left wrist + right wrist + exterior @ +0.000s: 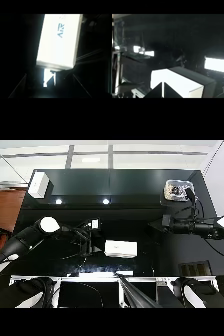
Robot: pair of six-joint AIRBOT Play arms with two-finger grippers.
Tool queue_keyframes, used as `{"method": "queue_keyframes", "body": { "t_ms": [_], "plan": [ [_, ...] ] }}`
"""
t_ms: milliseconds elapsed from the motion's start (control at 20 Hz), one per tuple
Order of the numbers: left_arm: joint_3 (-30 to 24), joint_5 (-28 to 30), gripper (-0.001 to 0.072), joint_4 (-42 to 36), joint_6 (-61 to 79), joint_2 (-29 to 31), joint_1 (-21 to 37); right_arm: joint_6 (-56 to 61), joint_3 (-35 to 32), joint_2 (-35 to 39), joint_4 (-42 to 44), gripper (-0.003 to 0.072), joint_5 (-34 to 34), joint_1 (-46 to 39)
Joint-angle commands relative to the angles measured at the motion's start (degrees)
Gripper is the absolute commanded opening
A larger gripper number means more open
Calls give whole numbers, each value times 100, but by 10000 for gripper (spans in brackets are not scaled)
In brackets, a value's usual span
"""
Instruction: Fold the box and place the chain.
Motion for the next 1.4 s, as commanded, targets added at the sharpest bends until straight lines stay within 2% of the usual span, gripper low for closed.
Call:
{"method": "queue_keyframes", "body": {
  "t_ms": [0,300,500,1350],
  "plan": [
    [273,68,717,-103,-284,-76,-424,-44,7,15,-4,43,-52,-59],
    [1023,490,715,-210,-289,-1054,-1342,-44,7,15,-24,42,-42,-59],
    [1147,647,715,-212,-284,-1429,-1473,-44,7,15,-26,42,-44,-59],
    [1156,601,714,-212,-289,-1593,-1482,-42,7,15,-280,42,-195,-59]
  ]
}}
